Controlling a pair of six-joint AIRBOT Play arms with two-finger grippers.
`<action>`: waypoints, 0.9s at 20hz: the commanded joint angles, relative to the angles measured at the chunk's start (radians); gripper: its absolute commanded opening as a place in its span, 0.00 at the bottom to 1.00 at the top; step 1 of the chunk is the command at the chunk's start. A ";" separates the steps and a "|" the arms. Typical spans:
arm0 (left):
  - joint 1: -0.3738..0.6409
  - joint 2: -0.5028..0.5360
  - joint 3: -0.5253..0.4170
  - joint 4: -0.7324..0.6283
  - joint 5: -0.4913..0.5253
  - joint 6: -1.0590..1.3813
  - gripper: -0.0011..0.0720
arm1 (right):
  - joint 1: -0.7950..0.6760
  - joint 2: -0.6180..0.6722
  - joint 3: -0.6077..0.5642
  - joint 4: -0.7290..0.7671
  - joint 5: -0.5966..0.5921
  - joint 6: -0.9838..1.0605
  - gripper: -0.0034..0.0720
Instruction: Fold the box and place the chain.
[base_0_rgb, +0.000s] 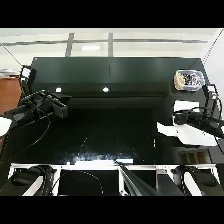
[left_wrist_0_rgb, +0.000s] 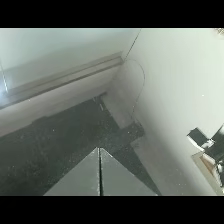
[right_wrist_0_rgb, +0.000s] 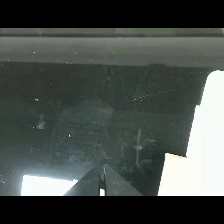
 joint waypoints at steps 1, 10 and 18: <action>0.000 -0.001 0.000 0.000 0.000 0.000 0.06 | 0.000 0.001 0.000 0.000 0.000 0.000 0.10; 0.000 -0.001 0.000 0.000 0.000 0.000 0.06 | 0.000 0.001 0.000 0.000 0.000 0.000 0.10; 0.000 -0.001 0.000 -0.075 0.101 0.000 0.06 | 0.000 0.001 0.000 0.121 -0.107 0.000 0.10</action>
